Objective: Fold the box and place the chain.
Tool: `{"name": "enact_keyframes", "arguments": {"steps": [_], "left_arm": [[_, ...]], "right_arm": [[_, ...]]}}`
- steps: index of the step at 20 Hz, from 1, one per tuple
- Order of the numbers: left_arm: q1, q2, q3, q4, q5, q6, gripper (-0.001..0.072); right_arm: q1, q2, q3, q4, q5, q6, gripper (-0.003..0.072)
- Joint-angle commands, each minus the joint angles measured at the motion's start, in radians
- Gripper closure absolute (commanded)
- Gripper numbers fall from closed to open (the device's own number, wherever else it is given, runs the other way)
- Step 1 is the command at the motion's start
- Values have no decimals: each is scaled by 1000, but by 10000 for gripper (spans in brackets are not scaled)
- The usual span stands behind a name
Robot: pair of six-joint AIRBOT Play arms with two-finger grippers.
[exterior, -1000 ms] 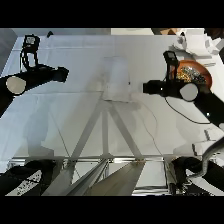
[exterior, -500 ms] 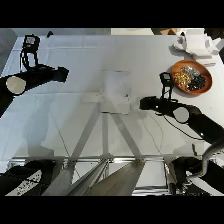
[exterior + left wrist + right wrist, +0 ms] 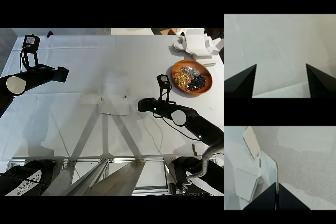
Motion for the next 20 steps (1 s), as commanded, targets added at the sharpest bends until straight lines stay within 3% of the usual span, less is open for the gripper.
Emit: {"name": "enact_keyframes", "arguments": {"steps": [1, 15, 20], "left_arm": [[0, 0, 1, 0, 0, 0, 14], [-1, 0, 1, -47, -27, 9, 16], [-1, -5, 2, -53, -55, 203, 16]], "right_arm": [[1, -1, 0, -2, 6, 0, 677], [1, -1, 0, 1, 5, 0, 677], [1, -1, 0, 1, 5, 0, 677]]}}
